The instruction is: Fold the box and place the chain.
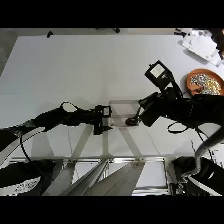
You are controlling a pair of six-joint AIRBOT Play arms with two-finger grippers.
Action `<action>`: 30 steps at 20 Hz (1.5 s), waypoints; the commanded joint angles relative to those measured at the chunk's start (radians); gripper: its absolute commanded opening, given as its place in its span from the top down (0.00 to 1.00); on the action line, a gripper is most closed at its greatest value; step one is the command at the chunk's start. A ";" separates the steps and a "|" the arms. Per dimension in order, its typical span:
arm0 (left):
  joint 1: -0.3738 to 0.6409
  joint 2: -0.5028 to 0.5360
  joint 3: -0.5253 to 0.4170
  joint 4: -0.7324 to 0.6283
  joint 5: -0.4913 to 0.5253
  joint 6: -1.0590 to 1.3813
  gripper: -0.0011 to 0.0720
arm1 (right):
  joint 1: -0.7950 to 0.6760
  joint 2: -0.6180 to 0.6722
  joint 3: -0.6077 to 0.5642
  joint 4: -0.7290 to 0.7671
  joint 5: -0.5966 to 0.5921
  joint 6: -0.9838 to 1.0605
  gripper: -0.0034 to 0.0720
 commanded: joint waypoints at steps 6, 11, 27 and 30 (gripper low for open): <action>0.000 0.001 0.000 0.000 0.000 0.000 0.55 | 0.088 -0.111 0.011 0.022 -0.049 0.029 0.94; 0.000 0.001 0.000 0.000 0.000 0.001 0.55 | 0.088 -0.259 0.011 0.073 -0.053 0.029 0.94; 0.000 0.001 0.000 0.000 0.000 0.000 0.55 | -0.061 -0.354 0.011 0.177 0.057 0.029 0.71; 0.000 0.001 0.000 0.000 0.000 0.000 0.55 | -0.259 -0.228 0.011 0.035 0.189 0.063 0.68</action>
